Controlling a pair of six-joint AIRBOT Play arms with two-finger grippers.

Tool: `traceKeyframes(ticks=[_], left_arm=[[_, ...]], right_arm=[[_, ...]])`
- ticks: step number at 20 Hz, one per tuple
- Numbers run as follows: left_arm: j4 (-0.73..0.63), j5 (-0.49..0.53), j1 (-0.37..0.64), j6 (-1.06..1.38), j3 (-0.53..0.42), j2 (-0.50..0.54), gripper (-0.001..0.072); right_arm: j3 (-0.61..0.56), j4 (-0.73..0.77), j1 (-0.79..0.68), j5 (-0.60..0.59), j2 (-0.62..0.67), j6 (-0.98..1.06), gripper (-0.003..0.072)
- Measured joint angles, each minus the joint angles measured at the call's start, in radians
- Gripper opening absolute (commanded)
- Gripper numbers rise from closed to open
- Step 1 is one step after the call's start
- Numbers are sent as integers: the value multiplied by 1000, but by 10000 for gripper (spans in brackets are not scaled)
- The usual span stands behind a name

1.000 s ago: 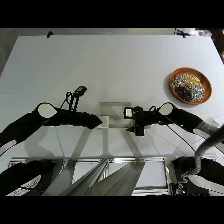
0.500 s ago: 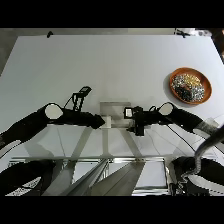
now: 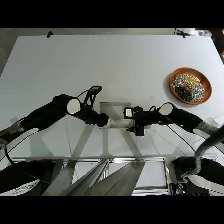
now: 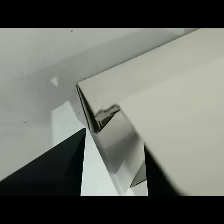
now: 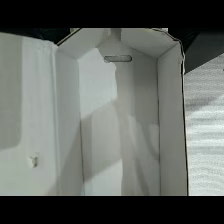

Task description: Fold the box and place the chain.

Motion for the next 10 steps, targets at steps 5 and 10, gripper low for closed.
traceKeyframes(ticks=[5,10], left_arm=[[108,-44,-41,-174,90,-41,401],[193,-143,-47,-327,178,-91,400]], right_arm=[[0,0,0,0,0,0,403],[0,0,0,0,0,0,403]])
